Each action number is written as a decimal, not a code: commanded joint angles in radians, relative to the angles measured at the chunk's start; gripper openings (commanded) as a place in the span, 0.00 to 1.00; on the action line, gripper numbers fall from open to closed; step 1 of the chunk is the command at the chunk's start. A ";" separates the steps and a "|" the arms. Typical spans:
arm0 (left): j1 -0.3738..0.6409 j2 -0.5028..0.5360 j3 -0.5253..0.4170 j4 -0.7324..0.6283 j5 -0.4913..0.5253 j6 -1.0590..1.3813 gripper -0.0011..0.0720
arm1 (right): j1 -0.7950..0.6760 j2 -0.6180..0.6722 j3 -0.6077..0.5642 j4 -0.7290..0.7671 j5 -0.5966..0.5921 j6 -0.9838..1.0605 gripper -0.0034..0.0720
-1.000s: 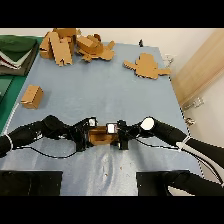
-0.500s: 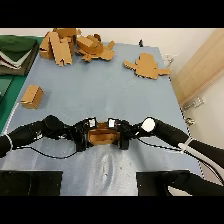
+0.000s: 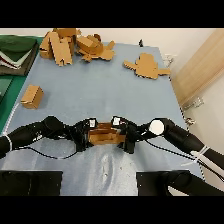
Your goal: Fold the box.
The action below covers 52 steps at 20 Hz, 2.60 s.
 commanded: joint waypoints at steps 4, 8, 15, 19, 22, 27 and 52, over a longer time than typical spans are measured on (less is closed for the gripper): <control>0.001 -0.001 0.000 0.001 0.021 0.000 0.59 | 0.000 0.139 0.014 -0.010 0.167 0.633 0.40; 0.000 -0.001 -0.001 0.001 0.014 0.000 0.59 | 0.000 0.126 0.069 0.212 -0.007 0.827 0.05; 0.000 -0.001 -0.001 0.031 -0.060 0.016 0.59 | 0.000 -0.171 0.264 0.367 -0.011 0.717 0.05; 0.000 -0.001 -0.001 0.032 -0.064 0.016 0.59 | 0.000 -0.187 0.288 0.338 -0.047 0.690 0.05; 0.000 -0.001 -0.001 0.031 -0.064 0.019 0.59 | 0.000 -0.206 0.288 0.289 -0.070 0.692 0.05; 0.000 -0.001 -0.001 0.038 -0.080 0.022 0.59 | 0.000 -0.297 0.288 0.285 -0.063 0.690 0.05; 0.001 -0.001 -0.001 0.037 -0.090 0.040 0.59 | -0.072 -0.091 0.229 -0.184 0.227 0.239 0.64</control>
